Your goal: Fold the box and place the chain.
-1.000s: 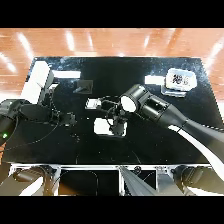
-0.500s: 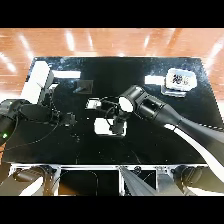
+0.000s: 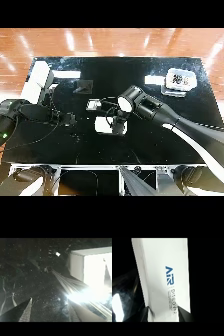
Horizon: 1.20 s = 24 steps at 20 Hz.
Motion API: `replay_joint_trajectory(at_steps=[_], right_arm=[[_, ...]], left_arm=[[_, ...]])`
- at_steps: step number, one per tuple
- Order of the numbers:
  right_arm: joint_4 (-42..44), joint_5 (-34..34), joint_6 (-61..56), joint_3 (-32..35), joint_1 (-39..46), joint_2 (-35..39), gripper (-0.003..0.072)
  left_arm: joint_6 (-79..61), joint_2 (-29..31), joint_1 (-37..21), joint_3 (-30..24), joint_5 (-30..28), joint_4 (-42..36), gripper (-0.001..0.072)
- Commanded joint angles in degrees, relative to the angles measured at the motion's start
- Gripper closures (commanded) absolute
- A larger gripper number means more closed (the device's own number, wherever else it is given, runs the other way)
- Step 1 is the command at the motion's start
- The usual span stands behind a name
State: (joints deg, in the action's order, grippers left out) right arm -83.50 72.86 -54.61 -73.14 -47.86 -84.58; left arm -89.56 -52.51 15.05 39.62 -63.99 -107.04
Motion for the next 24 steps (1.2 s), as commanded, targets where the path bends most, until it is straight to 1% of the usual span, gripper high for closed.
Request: replay_joint_trajectory(at_steps=[1, 7, 8, 9, 10, 24], right_arm=[[-0.1, 0.6, 0.0, -0.1, 0.0, 0.8, 0.0268], [-1.1, 0.4, 0.0, -0.1, 0.0, 1.3, 0.0269], [-1.5, 0.3, 0.0, -0.1, 0.0, 1.3, 0.0278], [-2.1, 0.2, 0.0, -0.1, 0.0, 1.3, 0.0395], [-2.5, 0.2, 0.0, -0.1, 0.0, 1.3, 0.0436], [-3.7, 0.2, 0.0, -2.2, 1.0, 1.3, 0.0445]], left_arm=[[0.0, 0.0, 0.0, 0.0, 0.0, 0.0, 0.0164], [0.0, 0.0, 0.0, 0.0, 0.0, 0.0, 0.0164], [0.0, 0.0, 0.0, 0.0, 0.0, 0.0, 0.0164], [0.0, 0.0, 0.0, 0.0, 0.0, 0.0, 0.0164], [0.0, 0.0, 0.0, 0.0, 0.0, 0.0, 0.0164], [0.0, 0.0, 0.0, 0.0, 0.0, 0.0, 0.0164]])
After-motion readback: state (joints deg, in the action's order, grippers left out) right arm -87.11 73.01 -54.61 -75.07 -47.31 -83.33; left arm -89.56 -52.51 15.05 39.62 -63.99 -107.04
